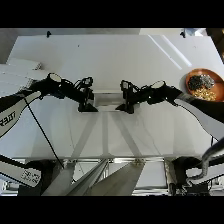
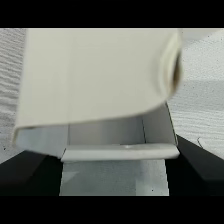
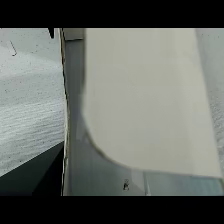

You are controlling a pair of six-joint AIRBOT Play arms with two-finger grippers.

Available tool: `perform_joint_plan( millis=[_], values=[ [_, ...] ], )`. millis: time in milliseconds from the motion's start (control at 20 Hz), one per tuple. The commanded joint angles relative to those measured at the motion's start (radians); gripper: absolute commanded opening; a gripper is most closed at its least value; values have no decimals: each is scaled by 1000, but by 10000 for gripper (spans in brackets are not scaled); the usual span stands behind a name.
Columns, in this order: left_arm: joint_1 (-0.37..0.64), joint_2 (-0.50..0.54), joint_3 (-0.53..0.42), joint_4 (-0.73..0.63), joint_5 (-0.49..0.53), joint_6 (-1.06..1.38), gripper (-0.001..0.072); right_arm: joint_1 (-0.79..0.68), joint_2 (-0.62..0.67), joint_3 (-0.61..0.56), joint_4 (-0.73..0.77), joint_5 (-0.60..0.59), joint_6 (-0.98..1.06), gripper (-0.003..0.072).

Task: Fold the box and place the chain.

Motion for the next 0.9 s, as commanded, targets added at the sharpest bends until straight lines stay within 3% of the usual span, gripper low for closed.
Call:
perform_joint_plan(
  millis=[0, 850],
  values=[
    [-1, 1, 0, 0, 0, 0, 33, -1, 0, 1, 0, -2, 0, 412],
    [-1, 55, 0, -4, 72, 57, 57, -1, 0, 1, 0, -19, 1, 420]
  ],
)
